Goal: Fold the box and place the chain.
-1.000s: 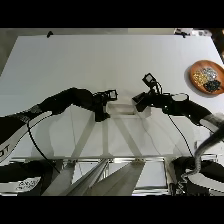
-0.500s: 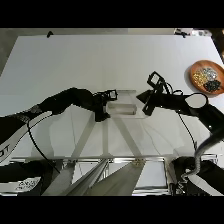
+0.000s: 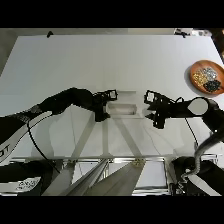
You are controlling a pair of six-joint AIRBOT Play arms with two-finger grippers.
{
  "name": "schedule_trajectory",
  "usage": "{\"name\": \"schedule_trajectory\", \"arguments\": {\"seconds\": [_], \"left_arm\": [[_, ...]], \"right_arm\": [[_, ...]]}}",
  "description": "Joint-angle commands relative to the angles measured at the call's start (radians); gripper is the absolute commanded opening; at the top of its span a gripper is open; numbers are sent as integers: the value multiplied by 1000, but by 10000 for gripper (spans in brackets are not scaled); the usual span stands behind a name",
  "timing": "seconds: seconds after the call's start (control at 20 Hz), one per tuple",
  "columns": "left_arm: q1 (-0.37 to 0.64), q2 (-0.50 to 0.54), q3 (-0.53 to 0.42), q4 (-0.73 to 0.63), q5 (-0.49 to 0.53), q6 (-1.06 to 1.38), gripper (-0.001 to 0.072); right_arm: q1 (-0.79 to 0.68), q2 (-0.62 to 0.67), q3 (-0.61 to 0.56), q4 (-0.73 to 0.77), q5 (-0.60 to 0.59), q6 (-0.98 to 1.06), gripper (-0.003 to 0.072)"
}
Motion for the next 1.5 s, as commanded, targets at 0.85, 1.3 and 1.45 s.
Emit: {"name": "schedule_trajectory", "arguments": {"seconds": [0.85,1.3,1.45], "left_arm": [[0,0,1,0,0,0,155],[0,0,1,0,0,0,155],[0,0,1,0,0,0,155]], "right_arm": [[73,-280,-1,359,-245,-570,178],[91,-311,0,426,-207,-572,264],[110,-320,0,426,-232,-572,367]]}}
